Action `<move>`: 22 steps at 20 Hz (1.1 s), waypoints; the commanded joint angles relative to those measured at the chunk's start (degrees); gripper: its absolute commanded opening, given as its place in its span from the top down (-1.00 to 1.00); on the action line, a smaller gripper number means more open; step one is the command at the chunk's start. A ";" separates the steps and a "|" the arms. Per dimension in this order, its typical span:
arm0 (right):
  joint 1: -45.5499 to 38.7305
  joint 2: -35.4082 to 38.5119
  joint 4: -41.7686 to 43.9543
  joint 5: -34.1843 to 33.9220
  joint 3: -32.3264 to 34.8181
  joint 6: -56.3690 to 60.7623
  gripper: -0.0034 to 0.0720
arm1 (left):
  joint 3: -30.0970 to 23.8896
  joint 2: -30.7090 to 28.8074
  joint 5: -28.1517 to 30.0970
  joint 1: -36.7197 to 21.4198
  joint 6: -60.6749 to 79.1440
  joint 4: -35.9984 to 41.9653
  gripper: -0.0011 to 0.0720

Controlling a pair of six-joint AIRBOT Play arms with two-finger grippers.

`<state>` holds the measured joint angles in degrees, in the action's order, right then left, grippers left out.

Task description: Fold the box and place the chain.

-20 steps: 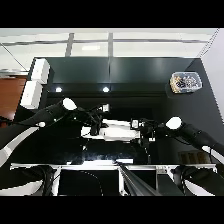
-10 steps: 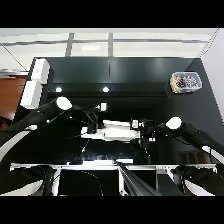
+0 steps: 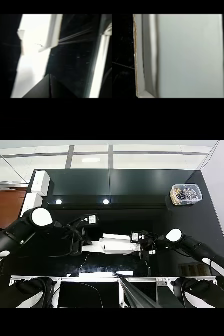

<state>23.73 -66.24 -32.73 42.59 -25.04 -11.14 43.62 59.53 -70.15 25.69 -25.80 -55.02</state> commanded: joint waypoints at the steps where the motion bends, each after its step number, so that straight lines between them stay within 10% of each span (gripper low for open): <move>1: 0.02 -0.04 0.07 0.02 0.04 0.00 -0.26 | -1.53 -1.33 -2.19 2.34 -14.93 9.35 0.90; 9: 0.02 -0.04 0.09 0.02 0.04 0.00 -0.26 | -5.64 5.75 46.53 10.19 -12.48 23.85 0.90; 22: 0.02 -0.04 0.22 -0.20 0.04 0.02 -0.26 | -4.46 15.06 32.28 8.44 -7.61 13.68 0.90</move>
<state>23.73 -66.24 -32.69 42.72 -25.02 -11.27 38.76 74.19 -34.37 35.11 -33.58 -37.50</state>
